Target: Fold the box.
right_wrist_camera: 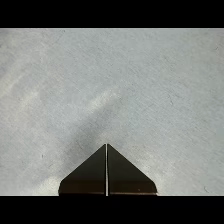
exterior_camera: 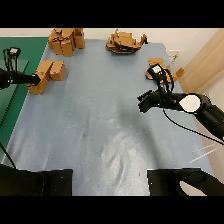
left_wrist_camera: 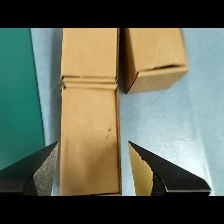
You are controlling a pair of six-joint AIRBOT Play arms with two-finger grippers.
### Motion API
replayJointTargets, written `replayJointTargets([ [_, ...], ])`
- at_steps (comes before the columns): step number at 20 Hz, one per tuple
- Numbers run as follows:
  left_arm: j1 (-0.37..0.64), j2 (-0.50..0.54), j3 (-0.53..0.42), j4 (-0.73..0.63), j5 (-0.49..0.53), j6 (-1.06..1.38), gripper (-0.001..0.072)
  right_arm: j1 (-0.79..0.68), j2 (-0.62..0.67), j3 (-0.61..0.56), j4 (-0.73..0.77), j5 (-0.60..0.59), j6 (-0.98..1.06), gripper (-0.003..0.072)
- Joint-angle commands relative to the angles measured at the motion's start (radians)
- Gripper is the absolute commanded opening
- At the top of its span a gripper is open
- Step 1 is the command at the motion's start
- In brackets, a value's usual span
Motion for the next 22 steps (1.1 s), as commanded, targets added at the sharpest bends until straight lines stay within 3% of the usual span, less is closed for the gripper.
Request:
replayJointTargets([
  [1,-0.021,0.050,0.024,-0.048,-0.051,-0.007,0.0699,0.000,-0.001,0.000,0.003,0.000,0.025,0.0005],
  [3,-0.031,0.104,0.032,-0.119,-0.205,-0.007,0.0697,0.000,-0.001,0.000,0.054,0.000,0.041,0.0005],
  [4,-0.038,0.129,0.032,-0.178,-0.315,-0.009,0.0656,0.000,-0.001,0.000,0.093,-0.001,0.041,0.0005],
  [5,-0.048,0.146,0.032,-0.240,-0.435,-0.008,0.0480,0.000,-0.001,0.000,0.136,-0.004,0.041,0.0005],
  [6,-0.072,0.159,0.032,-0.285,-0.548,-0.005,0.0445,0.000,-0.001,0.000,0.172,-0.007,0.041,0.0005],
  [8,-0.158,0.171,0.031,-0.290,-0.658,-0.030,0.0543,0.000,-0.001,0.000,0.209,-0.012,0.041,0.0005],
  [15,-0.550,0.173,0.028,-0.154,-0.659,-0.199,0.0541,0.000,0.000,0.000,0.200,-0.006,0.040,0.0006],
  [18,-0.584,0.173,0.028,-0.115,-0.669,-0.354,0.0541,0.000,0.000,0.000,0.200,-0.006,0.040,0.0006],
  [22,-0.546,0.207,0.028,-0.117,-0.668,-0.470,0.0540,0.000,0.000,0.000,0.200,-0.006,0.040,0.0006],
])
